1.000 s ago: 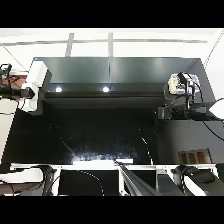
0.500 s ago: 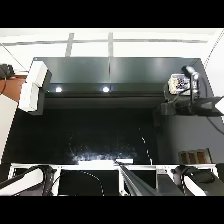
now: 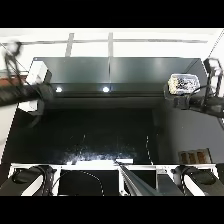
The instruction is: Fold the box and place the chain.
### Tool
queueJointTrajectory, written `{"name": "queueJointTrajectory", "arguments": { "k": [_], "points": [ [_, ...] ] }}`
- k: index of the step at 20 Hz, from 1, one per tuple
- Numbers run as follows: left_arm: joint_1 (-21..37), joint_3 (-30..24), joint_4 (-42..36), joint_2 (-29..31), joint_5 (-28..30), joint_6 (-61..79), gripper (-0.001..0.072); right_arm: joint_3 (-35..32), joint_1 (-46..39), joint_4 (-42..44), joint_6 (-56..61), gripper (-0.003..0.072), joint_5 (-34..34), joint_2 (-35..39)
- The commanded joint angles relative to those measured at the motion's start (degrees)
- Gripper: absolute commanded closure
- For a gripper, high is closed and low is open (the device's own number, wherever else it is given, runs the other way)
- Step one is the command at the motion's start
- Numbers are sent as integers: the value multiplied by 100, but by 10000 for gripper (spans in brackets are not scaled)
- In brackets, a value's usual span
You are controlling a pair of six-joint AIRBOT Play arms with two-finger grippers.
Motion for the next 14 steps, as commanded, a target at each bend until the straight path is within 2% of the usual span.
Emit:
{"name": "queueJointTrajectory", "arguments": {
  "k": [1, 3, 6, 14],
  "points": [
    [-817, -1145, 555, 678, 485, -715, 681, -660, -61, -133, 313, 656, -702, 70],
    [-791, -1147, 562, 739, 382, -911, 679, -660, -61, -79, 315, 656, -577, 70],
    [-791, -1147, 581, 739, 623, -907, 678, -660, -61, -79, 317, 656, -584, 70],
    [-791, -1147, 557, 737, 638, -909, 678, -660, -61, -79, 317, 656, -584, 70]
  ]
}}
